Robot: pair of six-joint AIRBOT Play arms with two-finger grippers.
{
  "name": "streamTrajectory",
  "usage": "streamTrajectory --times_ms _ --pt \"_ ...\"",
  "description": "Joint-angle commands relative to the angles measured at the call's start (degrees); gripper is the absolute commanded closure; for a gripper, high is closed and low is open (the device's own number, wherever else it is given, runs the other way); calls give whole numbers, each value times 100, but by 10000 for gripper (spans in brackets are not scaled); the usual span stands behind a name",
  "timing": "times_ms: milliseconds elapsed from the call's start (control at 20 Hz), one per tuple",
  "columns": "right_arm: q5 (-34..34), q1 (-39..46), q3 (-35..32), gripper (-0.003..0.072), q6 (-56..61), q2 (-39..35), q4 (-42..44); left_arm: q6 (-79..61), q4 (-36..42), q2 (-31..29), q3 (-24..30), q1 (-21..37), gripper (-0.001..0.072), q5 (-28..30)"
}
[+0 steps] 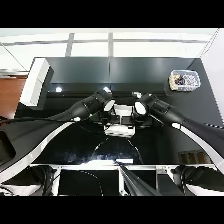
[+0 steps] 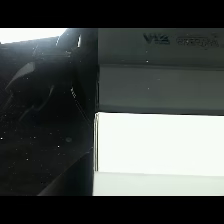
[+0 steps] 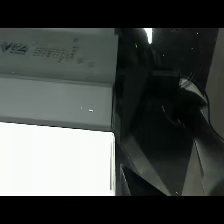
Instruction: Fold the box and place the chain.
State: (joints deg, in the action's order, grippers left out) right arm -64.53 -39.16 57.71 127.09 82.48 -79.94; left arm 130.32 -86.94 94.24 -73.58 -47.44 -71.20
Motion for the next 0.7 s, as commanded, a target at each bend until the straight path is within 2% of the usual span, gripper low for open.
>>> streamTrajectory --times_ms 0,50,100,200,250,300,500,550,600,650 --pt "66 0 4 453 -7 20 -2 0 7 -2 0 4 681 0" --pt "63 0 4 455 -4 20 -4 -2 9 -2 0 4 681 0" --pt "63 0 4 535 -7 20 -7 0 24 -2 0 4 681 4" --pt "70 0 4 563 0 20 -7 0 24 -2 0 4 681 4" --pt "68 0 4 644 -2 20 -7 0 24 -2 0 4 681 4" --pt "74 -2 4 676 -2 20 -7 0 26 -2 0 4 681 4" --pt "72 0 7 678 -2 17 -55 0 26 -2 0 4 681 4" --pt "74 0 7 672 0 17 -55 0 26 -2 0 4 681 4" --pt "70 0 7 607 11 15 -50 0 26 -2 0 4 681 4" --pt "70 2 11 388 46 -2 -48 0 26 -2 0 4 681 4"
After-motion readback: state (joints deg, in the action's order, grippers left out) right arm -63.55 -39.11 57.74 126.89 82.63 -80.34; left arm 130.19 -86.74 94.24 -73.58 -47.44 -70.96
